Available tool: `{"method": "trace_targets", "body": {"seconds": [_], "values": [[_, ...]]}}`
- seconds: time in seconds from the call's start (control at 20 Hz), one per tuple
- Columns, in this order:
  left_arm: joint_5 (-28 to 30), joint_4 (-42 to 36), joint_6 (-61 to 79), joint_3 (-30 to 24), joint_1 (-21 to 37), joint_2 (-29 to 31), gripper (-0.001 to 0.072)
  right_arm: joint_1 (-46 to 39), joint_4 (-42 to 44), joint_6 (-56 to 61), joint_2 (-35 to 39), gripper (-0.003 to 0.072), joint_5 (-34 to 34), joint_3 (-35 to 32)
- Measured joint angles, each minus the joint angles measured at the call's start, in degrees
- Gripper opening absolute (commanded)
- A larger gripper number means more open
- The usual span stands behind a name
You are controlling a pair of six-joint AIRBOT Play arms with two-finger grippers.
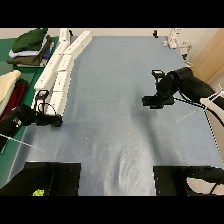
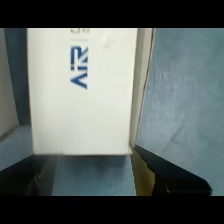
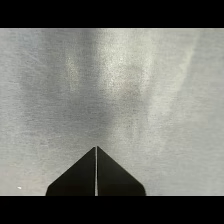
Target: Fold the box.
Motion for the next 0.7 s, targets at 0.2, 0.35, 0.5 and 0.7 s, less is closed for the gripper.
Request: {"method": "trace_targets", "body": {"seconds": [0.2,0.35,0.5,0.7], "values": [[-16.22,3.52,-0.02,9.46,0.00,0.07,0.0695,0.00,0.00,0.00,0.00,0.0020,0.00,0.00],[-25.94,4.31,-0.09,16.94,0.00,0.07,0.0622,0.00,-0.02,0.00,0.00,0.0020,-0.02,0.00],[-34.29,2.91,-2.01,24.57,0.00,0.07,0.0012,0.00,-0.02,0.00,0.00,0.0020,-0.02,0.00],[-41.11,-5.05,-3.87,31.87,-0.33,0.26,0.0008,0.00,-0.02,0.00,0.00,0.0020,0.00,0.00]]}}
